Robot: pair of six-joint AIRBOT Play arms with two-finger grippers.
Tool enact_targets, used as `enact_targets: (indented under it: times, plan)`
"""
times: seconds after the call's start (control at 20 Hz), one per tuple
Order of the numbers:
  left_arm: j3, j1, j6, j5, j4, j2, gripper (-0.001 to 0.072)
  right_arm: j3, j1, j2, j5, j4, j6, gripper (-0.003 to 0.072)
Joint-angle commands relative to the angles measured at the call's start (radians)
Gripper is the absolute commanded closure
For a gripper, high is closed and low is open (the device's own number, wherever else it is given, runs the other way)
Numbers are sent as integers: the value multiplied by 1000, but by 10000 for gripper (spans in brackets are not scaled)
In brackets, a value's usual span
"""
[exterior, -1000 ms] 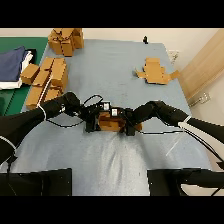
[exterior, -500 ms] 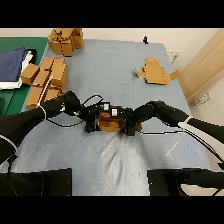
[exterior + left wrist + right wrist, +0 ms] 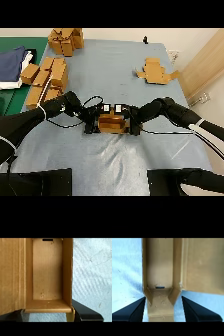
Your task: Fold the box.
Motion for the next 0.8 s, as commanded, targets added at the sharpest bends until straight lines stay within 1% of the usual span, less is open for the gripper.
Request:
enact_targets:
  times: [0.0, 0.15, 0.25, 0.3, 0.35, 0.4, 0.45, 0.5, 0.55, 0.65, 0.75]
  plan:
    - [0, 1, -4, 5, -2, -1, 414, 0, -43, 31, -92, 8, 87, -34]
    - [0, 1, -3, 5, -2, -1, 414, 15, -77, 90, -161, 61, 151, -34]
    - [0, 1, -3, 5, -2, -1, 414, 48, -80, 148, -172, 82, 230, -31]
    - [0, 1, -3, 5, -2, -1, 414, 63, -80, 174, -166, 109, 257, 23]
    - [0, 1, -3, 5, -2, -1, 414, 78, -79, 198, -159, 147, 264, 185]
    - [0, 1, -3, 5, -3, -1, 414, 87, -79, 209, -139, 195, 265, 377]
    - [0, 1, -3, 6, -2, -1, 414, 90, -79, 209, -122, 254, 266, 609]
    - [0, 1, -3, 6, -3, -1, 415, 90, -77, 191, -104, 311, 268, 679]
    - [0, 1, -3, 6, -2, -1, 415, 93, -71, 160, -91, 346, 281, 679]
    - [0, 1, -3, 6, -2, -1, 415, 130, -48, 61, -59, 356, 324, 679]
    - [0, 1, -2, 6, -2, -1, 415, 216, -43, -61, -45, 373, 359, 679]
